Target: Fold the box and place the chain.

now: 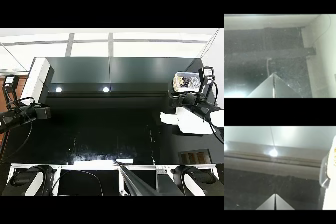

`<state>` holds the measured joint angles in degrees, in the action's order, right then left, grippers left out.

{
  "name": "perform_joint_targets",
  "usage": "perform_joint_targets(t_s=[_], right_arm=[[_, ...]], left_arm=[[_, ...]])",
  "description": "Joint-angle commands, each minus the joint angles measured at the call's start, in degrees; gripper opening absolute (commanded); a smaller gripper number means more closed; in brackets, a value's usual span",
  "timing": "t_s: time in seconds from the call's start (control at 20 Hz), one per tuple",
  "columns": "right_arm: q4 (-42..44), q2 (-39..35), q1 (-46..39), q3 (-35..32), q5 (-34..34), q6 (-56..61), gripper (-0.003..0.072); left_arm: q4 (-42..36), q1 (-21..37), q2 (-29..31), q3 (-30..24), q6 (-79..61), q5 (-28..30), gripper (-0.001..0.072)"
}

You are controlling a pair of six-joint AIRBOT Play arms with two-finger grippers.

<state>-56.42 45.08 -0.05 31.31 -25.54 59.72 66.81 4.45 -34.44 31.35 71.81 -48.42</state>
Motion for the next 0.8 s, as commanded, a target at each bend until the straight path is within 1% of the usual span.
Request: perform_joint_targets(t_s=[0.0, 0.6, 0.75], right_arm=[[0.02, -0.04, 0.04, -0.02, -0.02, 0.02, 0.0013], [0.04, -0.04, 0.04, -0.02, -0.02, 0.02, 0.0013], [1.92, -0.04, 0.04, -0.02, 0.66, 0.02, 0.0013]], left_arm=[[0.00, -0.04, 0.02, -0.02, 0.00, 0.00, 0.0029], [0.00, -0.04, 0.02, -0.02, 0.00, 0.00, 0.0028], [0.00, -0.04, 0.02, -0.02, 0.00, 0.00, 0.0029]])
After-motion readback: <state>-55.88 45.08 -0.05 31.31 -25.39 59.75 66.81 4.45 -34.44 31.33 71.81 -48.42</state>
